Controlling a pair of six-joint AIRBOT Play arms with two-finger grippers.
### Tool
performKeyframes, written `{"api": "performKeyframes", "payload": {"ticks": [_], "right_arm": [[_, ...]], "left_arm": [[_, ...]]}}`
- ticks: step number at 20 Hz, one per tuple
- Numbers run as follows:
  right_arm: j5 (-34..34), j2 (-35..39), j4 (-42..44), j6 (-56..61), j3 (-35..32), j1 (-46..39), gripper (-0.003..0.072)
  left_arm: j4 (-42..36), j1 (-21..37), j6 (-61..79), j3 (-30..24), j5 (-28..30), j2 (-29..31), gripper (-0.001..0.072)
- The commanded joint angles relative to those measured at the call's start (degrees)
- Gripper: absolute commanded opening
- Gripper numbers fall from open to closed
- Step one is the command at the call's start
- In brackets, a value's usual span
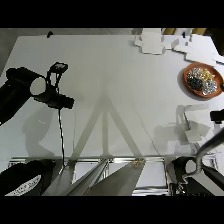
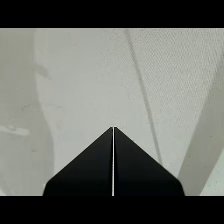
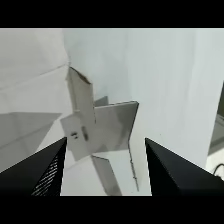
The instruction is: Fold the box and place the chain.
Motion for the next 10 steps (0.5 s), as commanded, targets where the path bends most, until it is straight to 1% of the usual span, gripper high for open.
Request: {"api": "performKeyframes", "payload": {"ticks": [1, 2, 3, 4, 5, 7, 9, 10], "right_arm": [[2.23, -5.92, -5.31, 0.02, 2.43, -3.32, 0.0514], [2.6, -6.88, -5.9, 0.0, 2.43, -4.22, 0.0509], [2.86, -7.54, -5.9, -0.02, 2.4, -5.27, 0.0472], [3.02, -7.91, -5.92, -0.02, 2.4, -6.34, 0.0451], [3.02, -8.24, -5.88, 0.0, 2.4, -7.52, 0.045], [4.07, -8.94, -5.81, 0.0, 2.4, -9.46, 0.0393], [4.9, -9.94, -5.14, 0.02, 2.4, -10.78, 0.0386], [5.09, -10.34, -4.52, 0.0, 2.4, -10.91, 0.0262]], "left_arm": [[0.0, 0.04, 0.04, 0.0, 0.02, 0.04, 0.001], [0.0, 0.04, 0.04, 0.0, 0.04, 0.04, 0.001], [0.0, 0.04, 0.02, 0.0, 0.02, 0.04, 0.001], [0.0, 0.04, 0.02, 0.0, 0.02, 0.04, 0.001], [0.0, 0.04, 0.02, 0.0, 0.02, 0.04, 0.001], [0.0, 0.04, 0.02, 0.0, 0.02, 0.04, 0.001], [0.0, 0.04, 0.02, 0.0, 0.02, 0.04, 0.001], [0.0, 0.04, 0.02, 0.0, 0.02, 0.04, 0.001]]}}
